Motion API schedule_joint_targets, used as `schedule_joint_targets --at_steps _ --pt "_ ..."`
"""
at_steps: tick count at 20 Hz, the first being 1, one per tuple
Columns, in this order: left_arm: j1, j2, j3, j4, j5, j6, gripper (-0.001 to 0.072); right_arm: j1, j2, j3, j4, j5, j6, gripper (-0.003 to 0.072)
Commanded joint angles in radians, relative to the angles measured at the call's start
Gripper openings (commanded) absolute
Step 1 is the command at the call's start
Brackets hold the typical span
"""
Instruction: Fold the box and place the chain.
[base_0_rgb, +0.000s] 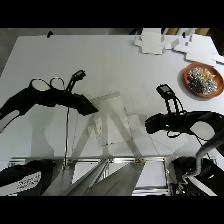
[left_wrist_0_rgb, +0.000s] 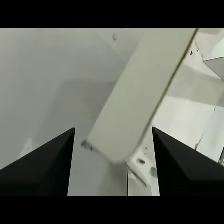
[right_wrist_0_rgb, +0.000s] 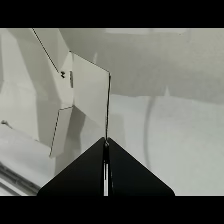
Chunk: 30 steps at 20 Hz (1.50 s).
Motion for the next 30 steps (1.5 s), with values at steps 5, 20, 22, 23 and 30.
schedule_joint_targets --at_steps 5,20,22,23,30 --pt "-0.015 -0.204 0.0 -0.126 -0.134 0.247 0.0531 0.001 0.001 0.0 0.001 -0.002 0.001 0.0014" --pt "-0.046 -0.115 0.0 -0.11 -0.126 0.544 0.0001 0.001 0.001 0.002 0.013 -0.003 0.0 0.0019" --pt "-0.084 -0.078 0.0 -0.054 -0.083 0.547 0.0001 0.001 0.001 0.016 0.019 -0.002 -0.002 0.0144" --pt "-0.112 -0.064 0.0 -0.016 -0.061 0.547 0.0001 0.001 0.001 0.032 0.018 -0.002 -0.008 0.0226" --pt "-0.301 -0.05 0.0 0.062 0.172 0.543 0.0001 0.001 0.029 0.138 -0.125 0.217 -0.011 0.0353"
